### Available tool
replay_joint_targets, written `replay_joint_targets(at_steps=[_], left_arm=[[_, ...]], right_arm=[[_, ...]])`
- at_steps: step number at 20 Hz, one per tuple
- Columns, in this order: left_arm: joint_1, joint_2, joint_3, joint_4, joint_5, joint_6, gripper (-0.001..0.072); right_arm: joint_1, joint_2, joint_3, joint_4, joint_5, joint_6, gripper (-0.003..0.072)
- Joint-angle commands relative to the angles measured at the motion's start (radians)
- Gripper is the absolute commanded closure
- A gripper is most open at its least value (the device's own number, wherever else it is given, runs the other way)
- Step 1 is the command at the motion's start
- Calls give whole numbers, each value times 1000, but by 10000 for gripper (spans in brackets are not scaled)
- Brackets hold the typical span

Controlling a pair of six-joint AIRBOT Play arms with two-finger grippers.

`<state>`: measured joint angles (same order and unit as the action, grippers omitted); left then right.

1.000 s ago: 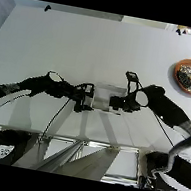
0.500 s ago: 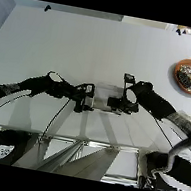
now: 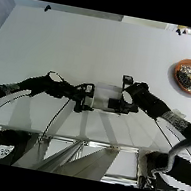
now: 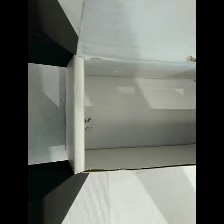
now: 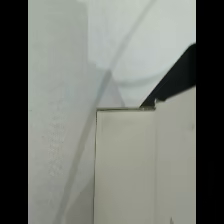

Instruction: Fold the box and place the chain.

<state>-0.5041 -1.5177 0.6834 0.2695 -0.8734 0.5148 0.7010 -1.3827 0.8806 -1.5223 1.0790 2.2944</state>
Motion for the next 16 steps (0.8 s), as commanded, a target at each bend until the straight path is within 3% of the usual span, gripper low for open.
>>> replay_joint_targets(at_steps=[1, 4, 5, 6, 7, 16], left_arm=[[0, 0, 0, 0, 2, 0, 502], [0, 0, 0, 0, 2, 0, 502], [0, 0, 0, 0, 2, 0, 502], [0, 0, 0, 0, 2, 0, 502], [0, 0, 0, 0, 2, 0, 502], [0, 0, 0, 0, 2, 0, 502]], right_arm=[[2, -2, 1, 8, -12, -6, 668], [2, -2, 1, 8, -14, -6, 666], [2, -2, 1, 8, -15, -5, 572], [2, -2, 1, 7, -15, -5, 385], [2, -2, 1, 6, -14, 2, 367], [24, -2, -26, -31, -31, 39, 430]])
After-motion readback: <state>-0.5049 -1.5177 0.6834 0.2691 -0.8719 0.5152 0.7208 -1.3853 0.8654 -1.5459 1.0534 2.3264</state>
